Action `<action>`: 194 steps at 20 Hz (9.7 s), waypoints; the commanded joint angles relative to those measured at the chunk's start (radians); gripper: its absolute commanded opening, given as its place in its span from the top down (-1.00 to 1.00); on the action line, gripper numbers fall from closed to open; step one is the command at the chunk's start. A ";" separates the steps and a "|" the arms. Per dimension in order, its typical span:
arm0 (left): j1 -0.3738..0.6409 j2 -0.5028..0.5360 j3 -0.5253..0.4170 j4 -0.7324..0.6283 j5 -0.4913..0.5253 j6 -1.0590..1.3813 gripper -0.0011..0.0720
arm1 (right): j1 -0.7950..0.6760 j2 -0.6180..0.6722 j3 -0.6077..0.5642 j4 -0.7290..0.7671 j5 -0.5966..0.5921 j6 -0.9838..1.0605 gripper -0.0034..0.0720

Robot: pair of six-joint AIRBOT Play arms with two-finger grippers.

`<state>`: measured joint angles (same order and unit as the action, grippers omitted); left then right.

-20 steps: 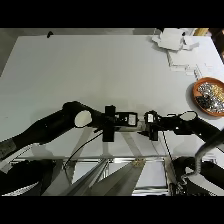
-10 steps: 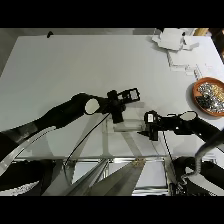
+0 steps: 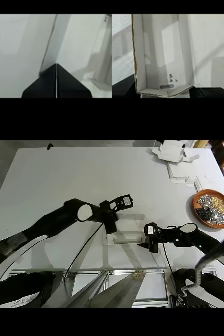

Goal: Fold the box and place the chain.

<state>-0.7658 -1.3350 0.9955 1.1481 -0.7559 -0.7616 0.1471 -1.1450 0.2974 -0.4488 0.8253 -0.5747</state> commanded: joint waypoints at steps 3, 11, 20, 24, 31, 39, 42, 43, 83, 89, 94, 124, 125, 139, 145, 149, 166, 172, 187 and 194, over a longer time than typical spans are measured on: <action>0.006 0.083 -0.050 0.060 -0.195 -0.047 0.96 | 0.000 0.000 0.000 0.001 0.001 0.000 -0.35; -0.028 0.018 -0.126 -0.018 -0.116 0.032 0.95 | 0.000 0.000 0.000 0.001 0.001 0.001 -0.35; 0.041 0.011 -0.206 -0.016 -0.146 0.264 0.91 | 0.000 0.000 0.000 0.001 0.001 0.000 -0.35; 0.045 0.010 -0.233 -0.044 -0.079 0.426 0.48 | 0.000 0.000 0.000 0.001 0.001 0.000 -0.35; 0.040 0.005 -0.234 -0.077 0.048 0.426 0.16 | 0.000 0.000 0.000 0.001 0.001 0.001 -0.35; -0.010 0.002 -0.234 -0.124 0.079 0.470 0.21 | 0.000 0.000 0.000 0.001 0.001 0.000 -0.35; -0.015 0.001 -0.234 -0.124 0.061 0.470 0.23 | 0.000 0.000 0.000 0.001 0.001 0.001 -0.35; -0.015 -0.001 -0.234 -0.124 0.046 0.470 0.23 | 0.000 0.000 0.000 0.001 0.001 0.000 -0.35; -0.005 0.087 -0.234 -0.101 -0.076 0.233 0.86 | 0.000 0.000 0.000 0.001 0.001 0.001 -0.35; 0.177 0.288 -0.235 0.089 -0.216 -0.492 0.94 | 0.000 0.000 0.000 0.001 0.001 0.000 -0.35; 0.275 0.234 -0.347 -0.005 -0.146 -0.862 0.95 | 0.000 0.000 0.000 0.001 0.001 0.000 -0.35; 0.074 0.121 -0.319 -0.459 0.031 -0.705 0.20 | 0.000 0.000 0.000 0.001 0.001 0.000 -0.35; 0.069 0.110 -0.319 -0.459 0.035 -0.705 0.10 | 0.000 0.000 0.000 0.001 0.001 0.000 -0.35; -0.053 -0.014 -0.111 -0.096 -0.096 -1.111 0.01 | 0.000 0.000 0.000 0.001 0.001 0.000 -0.35; -0.121 -0.119 0.053 0.067 -0.227 -1.319 0.02 | 0.000 0.000 0.000 0.001 0.001 0.000 -0.35; -0.159 -0.233 0.206 0.216 -0.398 -1.477 0.04 | 0.000 0.000 0.000 0.001 0.001 0.000 -0.35; -0.214 -0.371 0.312 0.293 -0.470 -1.646 0.25 | 0.000 0.000 0.000 0.001 0.001 0.000 -0.35; -0.214 -0.370 0.312 0.301 -0.505 -1.646 0.95 | 0.000 0.000 0.000 0.001 0.001 0.000 -0.35; -0.193 -0.336 0.311 0.301 -0.521 -1.644 0.21 | 0.000 0.000 0.000 0.001 0.001 0.000 -0.35; -0.202 -0.365 0.311 0.281 -0.521 -1.645 0.71 | 0.000 0.000 0.000 0.001 0.001 0.001 -0.35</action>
<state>-0.9653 -1.6901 1.3064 1.4342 -1.2732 -2.4062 0.1471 -1.1450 0.2974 -0.4477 0.8265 -0.5743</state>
